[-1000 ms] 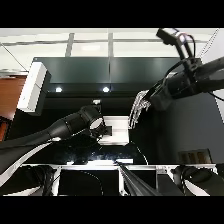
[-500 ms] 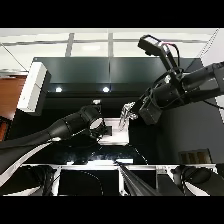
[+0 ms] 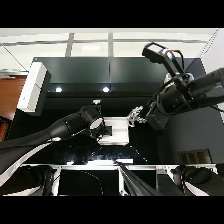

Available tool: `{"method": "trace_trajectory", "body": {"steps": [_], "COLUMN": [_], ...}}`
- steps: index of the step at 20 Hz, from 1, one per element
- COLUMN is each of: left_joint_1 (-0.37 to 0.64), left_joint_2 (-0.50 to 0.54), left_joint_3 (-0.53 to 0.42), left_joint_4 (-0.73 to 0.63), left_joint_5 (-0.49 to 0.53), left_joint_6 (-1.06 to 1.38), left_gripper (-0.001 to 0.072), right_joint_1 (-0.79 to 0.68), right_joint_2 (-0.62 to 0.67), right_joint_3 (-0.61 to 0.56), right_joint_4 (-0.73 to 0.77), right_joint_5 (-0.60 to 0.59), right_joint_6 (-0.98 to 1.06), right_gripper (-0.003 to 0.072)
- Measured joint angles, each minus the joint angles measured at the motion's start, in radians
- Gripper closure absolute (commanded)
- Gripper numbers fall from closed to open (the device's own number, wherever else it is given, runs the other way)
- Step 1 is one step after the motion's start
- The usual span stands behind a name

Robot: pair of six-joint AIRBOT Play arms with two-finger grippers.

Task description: Fold the box and place the chain.

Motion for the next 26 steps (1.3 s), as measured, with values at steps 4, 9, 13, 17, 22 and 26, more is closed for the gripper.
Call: {"method": "trace_trajectory", "body": {"steps": [4, 9, 13, 17, 22, 26], "left_joint_1": [0.0, 0.0, 0.0, 0.0, 0.0, 0.0], "left_joint_2": [0.0, 0.0, 0.0, 0.0, 0.0, 0.0], "left_joint_3": [0.0, 0.0, 0.0, 0.0, 0.0, 0.0], "left_joint_4": [0.0, 0.0, 0.0, 0.0, 0.0, 0.0], "left_joint_5": [0.0, 0.0, 0.0, 0.0, 0.0, 0.0], "left_joint_6": [0.0, 0.0, 0.0, 0.0, 0.0, 0.0], "left_gripper": [0.0685, 0.0685, 0.0685, 0.0685, 0.0685, 0.0685], "right_joint_1": [0.001, 0.005, 0.024, 0.033, 0.044, 0.058], "right_joint_2": [0.038, 0.046, 0.035, 0.016, 0.003, -0.036], "right_joint_3": [-0.067, -0.157, -0.218, -0.304, -0.422, -0.483], "right_joint_4": [0.028, 0.18, 0.244, 0.258, 0.252, 0.251], "right_joint_5": [0.003, -0.111, -0.212, -0.281, -0.381, -0.467], "right_joint_6": [0.025, 0.005, -0.009, -0.012, 0.0, 0.015], "right_gripper": [0.0683, 0.0682, 0.0682, 0.0681, 0.0679, 0.0673]}}
